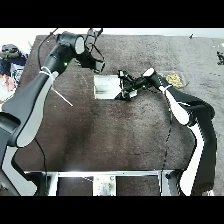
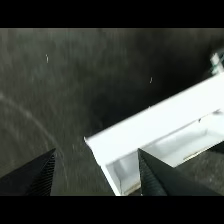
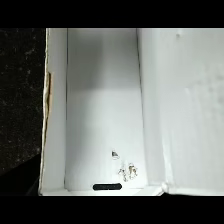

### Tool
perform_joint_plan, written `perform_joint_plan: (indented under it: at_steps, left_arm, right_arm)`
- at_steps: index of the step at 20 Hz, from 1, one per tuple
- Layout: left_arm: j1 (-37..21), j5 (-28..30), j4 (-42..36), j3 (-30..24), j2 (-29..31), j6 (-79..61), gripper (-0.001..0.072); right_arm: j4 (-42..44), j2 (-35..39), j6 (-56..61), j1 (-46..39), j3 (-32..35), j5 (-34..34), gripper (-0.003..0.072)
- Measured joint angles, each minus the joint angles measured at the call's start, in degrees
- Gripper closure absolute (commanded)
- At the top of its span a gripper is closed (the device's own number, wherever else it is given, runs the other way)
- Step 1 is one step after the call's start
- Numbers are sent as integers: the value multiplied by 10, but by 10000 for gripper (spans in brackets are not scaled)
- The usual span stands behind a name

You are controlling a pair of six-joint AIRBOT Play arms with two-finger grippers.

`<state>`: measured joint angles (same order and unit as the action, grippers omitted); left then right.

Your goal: Fold the box and place the chain.

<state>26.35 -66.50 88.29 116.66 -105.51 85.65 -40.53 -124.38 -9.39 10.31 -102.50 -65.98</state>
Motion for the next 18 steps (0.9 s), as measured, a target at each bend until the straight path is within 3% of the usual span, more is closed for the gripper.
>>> perform_joint_plan:
  at_steps: [4,9,13,18]
  left_arm:
    - [-45,58,-99,-37,11,-104,156]
    - [-130,122,-287,-136,14,-334,156]
    - [-179,166,-366,-190,14,-437,172]
    - [-205,156,-455,-208,-5,-529,177]
  right_arm:
    - [0,0,0,0,0,0,308]
    - [0,0,0,0,0,0,308]
    - [0,0,0,0,0,0,308]
    - [0,0,0,0,0,0,308]
